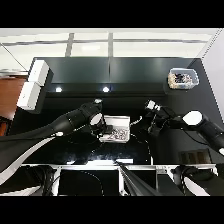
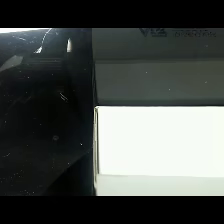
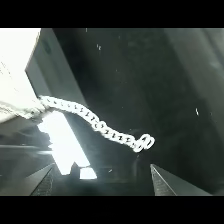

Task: Fold the box and place the chain.

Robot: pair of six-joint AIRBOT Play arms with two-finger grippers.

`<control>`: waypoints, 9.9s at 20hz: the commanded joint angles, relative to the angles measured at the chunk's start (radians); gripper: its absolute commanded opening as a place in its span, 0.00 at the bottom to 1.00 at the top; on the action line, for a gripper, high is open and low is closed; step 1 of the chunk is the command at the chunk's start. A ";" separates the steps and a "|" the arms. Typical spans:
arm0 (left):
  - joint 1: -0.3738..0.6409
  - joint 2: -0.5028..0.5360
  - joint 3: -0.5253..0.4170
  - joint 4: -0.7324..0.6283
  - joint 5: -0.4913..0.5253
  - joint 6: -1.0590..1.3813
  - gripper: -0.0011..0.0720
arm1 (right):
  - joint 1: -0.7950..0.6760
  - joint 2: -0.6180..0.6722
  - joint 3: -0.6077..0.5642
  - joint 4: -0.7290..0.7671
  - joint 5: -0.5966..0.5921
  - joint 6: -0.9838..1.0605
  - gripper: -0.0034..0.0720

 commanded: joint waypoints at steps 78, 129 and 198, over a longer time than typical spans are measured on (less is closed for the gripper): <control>0.000 0.000 0.001 -0.007 -0.002 -0.017 0.05 | -0.241 0.220 0.341 -0.066 0.567 0.666 0.85; 0.412 0.300 -0.485 -0.824 0.318 2.530 0.99 | -0.238 0.220 0.338 -0.040 0.459 0.666 0.85; 0.391 0.199 -0.444 -0.967 0.319 2.575 0.56 | 0.347 -0.145 0.338 -0.070 0.321 0.378 0.45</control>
